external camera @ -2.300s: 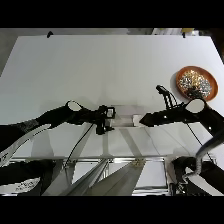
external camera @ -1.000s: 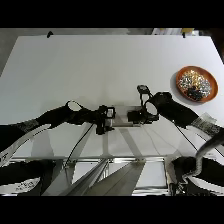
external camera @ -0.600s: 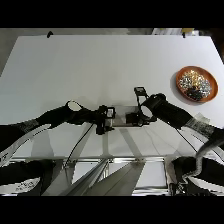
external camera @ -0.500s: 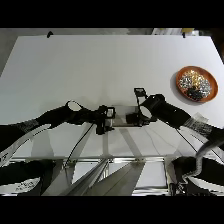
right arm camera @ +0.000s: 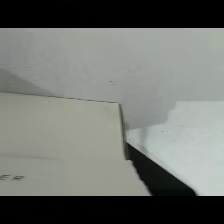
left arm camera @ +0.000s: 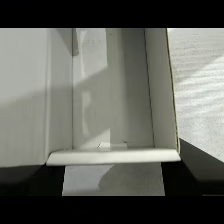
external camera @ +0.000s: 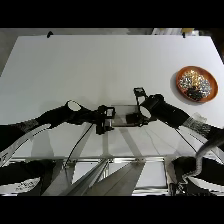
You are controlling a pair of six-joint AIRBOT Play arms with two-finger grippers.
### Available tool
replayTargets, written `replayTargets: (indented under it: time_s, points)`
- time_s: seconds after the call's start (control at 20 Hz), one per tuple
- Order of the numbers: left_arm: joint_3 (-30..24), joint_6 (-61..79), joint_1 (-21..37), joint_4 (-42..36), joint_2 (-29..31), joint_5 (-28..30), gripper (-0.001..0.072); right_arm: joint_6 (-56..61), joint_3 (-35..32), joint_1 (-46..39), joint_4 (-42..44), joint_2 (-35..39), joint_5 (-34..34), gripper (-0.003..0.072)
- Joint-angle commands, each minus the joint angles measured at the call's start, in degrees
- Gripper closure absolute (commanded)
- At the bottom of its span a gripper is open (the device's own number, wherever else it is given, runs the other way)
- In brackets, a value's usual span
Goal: Fold the box and place the chain.
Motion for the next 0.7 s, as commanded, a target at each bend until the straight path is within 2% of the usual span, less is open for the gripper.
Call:
replayTargets:
  time_s: [0.0,0.25,0.45,0.65]
  points:
    - [0.00,-0.09,-0.02,-0.02,0.00,0.04,0.0453,-0.09,0.00,-0.02,-0.33,0.31,0.04,0.0402]
    - [0.00,-0.11,-0.02,-0.02,0.00,0.07,0.0453,-8.02,0.00,-0.09,-1.81,7.50,2.08,0.0389]
    - [0.00,-0.09,-0.02,-0.02,0.00,0.07,0.0453,-21.20,0.09,-0.90,-1.55,17.18,8.61,0.0388]
    - [0.00,-0.11,-0.02,-0.02,0.00,0.07,0.0453,-29.92,5.05,-10.69,-1.62,21.94,16.68,0.0389]
